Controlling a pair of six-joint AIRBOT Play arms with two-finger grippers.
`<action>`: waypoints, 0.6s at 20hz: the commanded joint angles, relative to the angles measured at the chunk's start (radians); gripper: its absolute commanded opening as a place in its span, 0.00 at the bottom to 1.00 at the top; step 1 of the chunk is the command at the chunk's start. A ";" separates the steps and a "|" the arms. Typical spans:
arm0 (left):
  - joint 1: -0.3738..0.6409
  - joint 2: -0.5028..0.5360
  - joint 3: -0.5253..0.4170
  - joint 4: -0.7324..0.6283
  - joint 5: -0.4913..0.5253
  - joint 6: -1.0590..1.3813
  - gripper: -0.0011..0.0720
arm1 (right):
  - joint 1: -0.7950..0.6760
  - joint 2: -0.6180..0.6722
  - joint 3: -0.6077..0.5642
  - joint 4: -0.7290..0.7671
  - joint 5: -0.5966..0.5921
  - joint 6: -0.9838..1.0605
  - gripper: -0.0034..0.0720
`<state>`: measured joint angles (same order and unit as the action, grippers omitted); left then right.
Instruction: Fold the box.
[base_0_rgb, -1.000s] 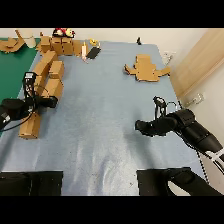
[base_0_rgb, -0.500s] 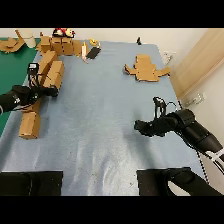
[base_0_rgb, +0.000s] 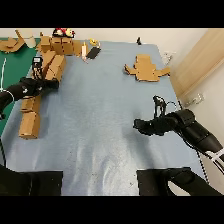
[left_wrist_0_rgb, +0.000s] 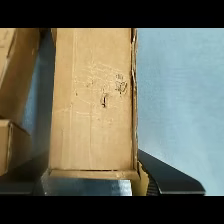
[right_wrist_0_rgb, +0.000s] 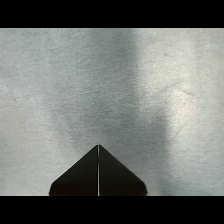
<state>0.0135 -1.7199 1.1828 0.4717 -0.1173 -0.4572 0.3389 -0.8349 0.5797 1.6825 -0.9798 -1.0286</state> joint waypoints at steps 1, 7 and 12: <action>0.001 -0.061 0.083 0.001 0.002 0.000 0.65 | 0.000 0.000 0.001 0.002 0.023 0.000 0.05; 0.001 -0.109 0.152 0.002 -0.062 0.001 0.65 | 0.000 0.000 0.001 0.026 0.030 0.000 0.05; 0.007 -0.102 0.152 0.061 -0.158 -0.005 0.85 | 0.000 0.000 0.001 0.033 0.030 0.000 0.05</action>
<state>0.0170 -1.8221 1.3289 0.4988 -0.2153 -0.4561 0.3389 -0.8349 0.5797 1.7061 -0.9508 -1.0286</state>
